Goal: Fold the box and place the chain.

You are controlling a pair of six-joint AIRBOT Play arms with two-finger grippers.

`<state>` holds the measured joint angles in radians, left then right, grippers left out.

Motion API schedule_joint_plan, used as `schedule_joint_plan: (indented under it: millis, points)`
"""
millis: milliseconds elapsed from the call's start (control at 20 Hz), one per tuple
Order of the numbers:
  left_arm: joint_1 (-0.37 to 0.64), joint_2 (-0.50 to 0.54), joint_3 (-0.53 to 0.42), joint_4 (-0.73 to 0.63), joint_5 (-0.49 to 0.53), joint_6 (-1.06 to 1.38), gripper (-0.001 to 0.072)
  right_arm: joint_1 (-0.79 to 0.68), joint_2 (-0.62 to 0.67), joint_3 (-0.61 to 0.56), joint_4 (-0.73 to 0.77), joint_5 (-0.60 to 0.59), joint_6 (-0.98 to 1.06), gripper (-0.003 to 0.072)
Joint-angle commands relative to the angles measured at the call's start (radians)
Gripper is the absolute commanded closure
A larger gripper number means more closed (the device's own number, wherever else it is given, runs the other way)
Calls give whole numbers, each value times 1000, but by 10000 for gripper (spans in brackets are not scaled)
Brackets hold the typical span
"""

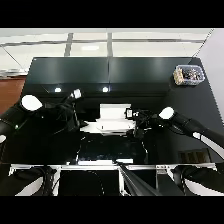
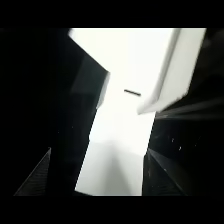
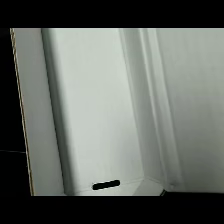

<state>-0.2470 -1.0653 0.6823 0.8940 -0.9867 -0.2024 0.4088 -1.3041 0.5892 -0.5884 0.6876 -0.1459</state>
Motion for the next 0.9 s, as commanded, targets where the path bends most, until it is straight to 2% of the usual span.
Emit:
schedule_joint_plan:
  millis: [0,100,350,500,750,850]
  points:
    - [-53,-14,-19,45,87,220,-1,1,0,0,0,0,0,262]
    - [-95,-54,-17,28,150,238,0,1,0,0,0,0,0,262]
    - [-118,-143,-17,-30,119,241,1,1,0,0,0,0,0,262]
    - [-133,-172,-17,-143,115,266,1,1,0,0,0,0,0,262]
    - [-150,-183,-17,-152,115,282,29,1,0,0,0,0,0,261]
    - [-150,-183,-17,-158,109,281,155,1,0,0,0,0,0,262]
